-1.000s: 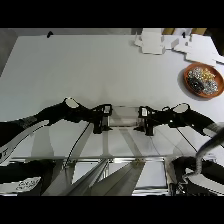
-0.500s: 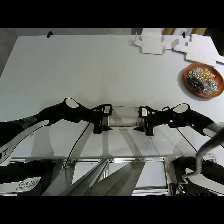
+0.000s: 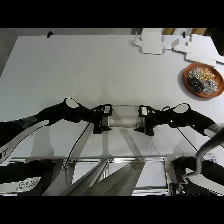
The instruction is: Fold the box and place the chain.
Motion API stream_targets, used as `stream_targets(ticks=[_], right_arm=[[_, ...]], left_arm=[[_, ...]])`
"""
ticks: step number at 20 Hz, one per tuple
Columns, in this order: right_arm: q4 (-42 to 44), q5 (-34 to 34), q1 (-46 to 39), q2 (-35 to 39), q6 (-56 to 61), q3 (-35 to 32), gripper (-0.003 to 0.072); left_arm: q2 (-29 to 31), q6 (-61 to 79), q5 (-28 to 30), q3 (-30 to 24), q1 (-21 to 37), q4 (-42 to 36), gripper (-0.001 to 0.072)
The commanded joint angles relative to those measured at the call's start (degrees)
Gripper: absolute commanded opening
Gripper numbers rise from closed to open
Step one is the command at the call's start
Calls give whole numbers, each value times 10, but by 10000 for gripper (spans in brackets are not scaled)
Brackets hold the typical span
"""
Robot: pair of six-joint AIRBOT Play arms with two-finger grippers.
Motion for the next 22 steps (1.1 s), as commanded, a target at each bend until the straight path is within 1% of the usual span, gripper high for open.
stream_targets(ticks=[1, 4, 9, 10, 11, 12, 13, 14, 16, 18, 19, 22], right_arm=[[-73, -10, 0, 31, 70, 0, 682], [-130, -9, 0, 74, 144, 0, 676], [-297, 40, 0, 153, 291, 0, 646], [-314, 54, 0, 177, 309, 0, 644], [-314, 65, 0, 200, 311, 0, 639], [-303, 76, 0, 225, 311, 0, 606], [-275, 84, 0, 247, 311, 0, 546], [-228, 90, 0, 264, 311, 0, 459], [-108, 94, 0, 279, 309, 0, 210], [-4, 91, 0, 279, 294, 0, 54], [28, 84, 0, 278, 276, 0, 23], [77, 3, 0, 267, 263, 0, 23]], left_arm=[[0, 0, 1, 0, 0, 0, 133], [0, 0, 1, 0, 0, 0, 133], [0, 0, 1, 0, 0, 0, 133], [0, 0, 1, 0, 0, 0, 133], [0, 0, 1, 0, 0, 0, 133], [0, 0, 1, 0, 0, 0, 133], [0, 0, 1, 0, 0, 0, 133], [0, 0, 1, 0, 0, 0, 133], [0, 0, 1, 0, 0, 0, 133], [0, 0, 1, 0, 0, 0, 133], [0, 0, 1, 0, 0, 0, 133], [0, 0, 1, 0, 0, 0, 133]])
